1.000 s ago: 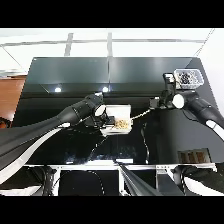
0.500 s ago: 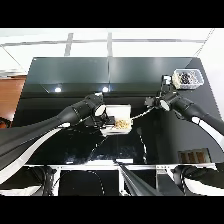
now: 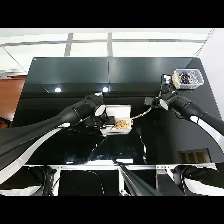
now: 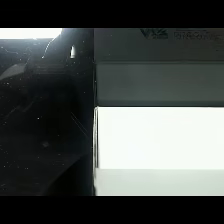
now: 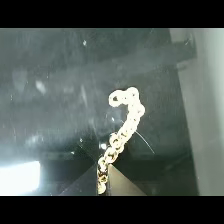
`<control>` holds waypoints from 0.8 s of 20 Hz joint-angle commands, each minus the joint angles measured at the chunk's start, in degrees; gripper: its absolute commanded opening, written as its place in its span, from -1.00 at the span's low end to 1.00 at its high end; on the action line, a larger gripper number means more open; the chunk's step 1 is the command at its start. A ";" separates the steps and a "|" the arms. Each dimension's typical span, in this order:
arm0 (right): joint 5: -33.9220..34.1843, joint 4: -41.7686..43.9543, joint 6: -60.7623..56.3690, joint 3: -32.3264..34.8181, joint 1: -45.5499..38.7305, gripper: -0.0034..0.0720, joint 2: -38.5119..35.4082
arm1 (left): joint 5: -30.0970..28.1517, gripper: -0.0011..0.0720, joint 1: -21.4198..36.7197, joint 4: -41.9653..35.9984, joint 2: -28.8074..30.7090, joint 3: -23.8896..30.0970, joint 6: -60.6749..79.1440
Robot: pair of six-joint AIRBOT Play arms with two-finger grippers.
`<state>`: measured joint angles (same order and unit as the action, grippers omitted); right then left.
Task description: Fold the box and place the chain.
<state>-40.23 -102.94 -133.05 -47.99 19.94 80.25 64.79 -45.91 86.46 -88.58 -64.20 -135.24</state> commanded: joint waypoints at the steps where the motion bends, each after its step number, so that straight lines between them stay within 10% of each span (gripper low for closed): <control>1: -3.34 1.66 9.18 0.02 0.04 -0.87 -2.27 | -0.02 -0.89 0.04 0.02 -0.02 0.00 0.02; 10: -22.01 19.32 38.14 -10.86 -0.44 -0.87 -24.63 | -0.02 -0.89 0.02 0.00 -0.02 0.00 0.00; 16: -30.36 44.87 50.12 -23.12 -1.14 -0.87 -26.05 | -0.02 -0.89 0.02 0.00 -0.02 0.00 0.00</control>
<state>-66.26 -72.14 -90.08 -67.20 18.98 55.16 64.79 -45.91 86.46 -88.58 -64.20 -135.24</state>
